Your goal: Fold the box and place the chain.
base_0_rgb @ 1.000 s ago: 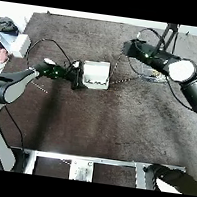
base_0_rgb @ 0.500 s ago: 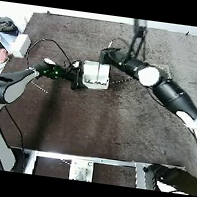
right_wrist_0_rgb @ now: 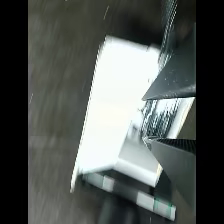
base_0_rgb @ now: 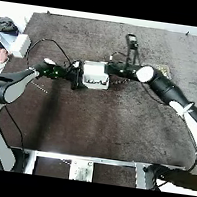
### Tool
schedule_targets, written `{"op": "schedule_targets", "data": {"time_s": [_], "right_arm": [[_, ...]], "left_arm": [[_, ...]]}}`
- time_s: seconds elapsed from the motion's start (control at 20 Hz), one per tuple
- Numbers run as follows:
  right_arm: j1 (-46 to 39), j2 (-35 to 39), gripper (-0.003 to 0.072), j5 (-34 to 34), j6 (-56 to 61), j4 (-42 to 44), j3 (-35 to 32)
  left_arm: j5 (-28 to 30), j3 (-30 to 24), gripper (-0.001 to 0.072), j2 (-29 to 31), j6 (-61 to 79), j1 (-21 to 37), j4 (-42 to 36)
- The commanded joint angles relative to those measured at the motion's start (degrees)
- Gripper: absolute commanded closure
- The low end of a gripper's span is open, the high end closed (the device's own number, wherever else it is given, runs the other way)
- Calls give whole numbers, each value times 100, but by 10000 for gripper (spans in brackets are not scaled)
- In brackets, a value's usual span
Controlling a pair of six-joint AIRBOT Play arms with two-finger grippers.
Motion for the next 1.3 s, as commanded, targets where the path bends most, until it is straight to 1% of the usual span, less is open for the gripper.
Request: {"op": "schedule_targets", "data": {"time_s": [0.0, 0.15, 0.3, 0.4, 0.5, 0.6, 0.75, 0.8, 0.85, 0.95, 1.0, 1.05, 1.1, 1.25], "right_arm": [[-955, 57, 424, 800, 9, -260, -90], [-1810, 4, 424, 518, 367, -260, -546], [-2299, -411, 423, 190, 713, -256, -739], [-2361, -713, 423, -188, 745, -125, -728], [-2354, -1036, 423, -468, 743, 199, -616], [-2347, -1375, 423, -494, 739, 474, -407], [-2332, -1685, 425, -492, 739, 562, -120], [-2302, -1755, 450, -496, 737, 560, -31], [-2271, -1825, 526, -505, 737, 562, 52], [-2218, -1926, 528, -557, 739, 562, 155], [-2208, -1954, 642, -588, 728, 557, 175], [-2205, -1956, 673, -568, 693, 560, 177], [-2201, -1926, 674, -452, 686, 557, 179], [-2070, -1497, 674, 376, 146, 557, 177]], "left_arm": [[0, 0, 292, -2, 0, -4, 2], [0, 0, 292, -2, 0, -4, 2], [-2, 0, 293, -2, 0, -4, 2], [0, 0, 292, -2, 0, -4, 2], [0, 0, 293, -2, 0, -4, 2], [0, 0, 292, -2, 0, -4, 2], [0, 2, 293, -2, 0, -4, 2], [0, 0, 293, -2, 0, -4, 2], [0, 0, 292, -2, 0, -4, 2], [0, 0, 292, -2, 0, -4, 2], [0, 0, 292, -2, 0, -4, 2], [0, 0, 292, -2, 0, -4, 2], [0, 0, 293, -2, 0, -4, 2], [-2, 0, 293, -2, 0, -4, 2]]}}
